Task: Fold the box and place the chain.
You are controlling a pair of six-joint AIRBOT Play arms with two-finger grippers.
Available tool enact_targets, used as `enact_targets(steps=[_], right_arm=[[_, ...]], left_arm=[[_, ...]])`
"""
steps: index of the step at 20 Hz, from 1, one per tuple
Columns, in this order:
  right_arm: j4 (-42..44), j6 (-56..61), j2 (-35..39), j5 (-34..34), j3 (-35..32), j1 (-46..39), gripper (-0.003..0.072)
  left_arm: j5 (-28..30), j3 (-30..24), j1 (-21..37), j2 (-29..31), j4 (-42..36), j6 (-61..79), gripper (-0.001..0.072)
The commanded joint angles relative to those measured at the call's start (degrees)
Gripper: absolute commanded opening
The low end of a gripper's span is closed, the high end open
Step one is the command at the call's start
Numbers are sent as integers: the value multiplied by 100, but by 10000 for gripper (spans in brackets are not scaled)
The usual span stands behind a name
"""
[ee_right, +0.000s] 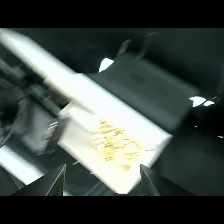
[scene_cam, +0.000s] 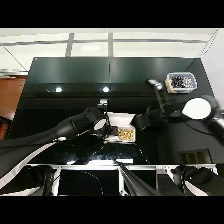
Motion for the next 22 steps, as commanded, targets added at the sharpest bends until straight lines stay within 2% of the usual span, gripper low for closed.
enact_targets(steps=[1, 3, 4, 5, 6, 8, 10, 13, 14, 16, 18, 20, 22], right_arm=[[-542, -7, 603, 365, 142, -1080, 532], [-553, -42, 903, 516, 144, -1615, 532], [-555, -42, 979, 645, 142, -1775, 532], [-557, -42, 999, 752, 142, -1853, 532], [-562, -42, 997, 800, 142, -1867, 532], [-540, -39, 997, 743, 142, -1867, 532], [-540, -33, 997, 723, 142, -1867, 532], [-470, 33, 997, 767, 142, -1867, 532], [-470, 61, 997, 804, 142, -1867, 532], [-470, 120, 997, 874, 142, -1867, 532], [-472, 122, 997, 890, 142, -1867, 532], [-474, 151, 997, 868, 142, -1867, 532], [-472, 289, 997, 866, 142, -1867, 532]], left_arm=[[-13, 4, 2, -2, -24, -166, 27], [-9, 22, 0, -2, -33, -612, 29], [0, 59, 0, -2, -48, -695, 85], [-7, 127, 0, -2, -44, -702, 265], [-35, 219, 2, 0, -39, -699, 353], [-262, 481, 2, 13, -9, -407, 369], [-815, 756, 2, 114, -20, 953, 377], [-2424, 846, 129, 570, 470, 3263, 377], [-2625, 791, 271, 793, 741, 3663, 376], [-2374, 531, 837, 1370, 754, 4179, 376], [-1759, 42, 1696, 1976, -175, 4732, 376], [-1368, -684, 2734, 2437, -2151, 6343, 376], [-1773, -1412, 3847, 2465, -4293, 8214, 376]])
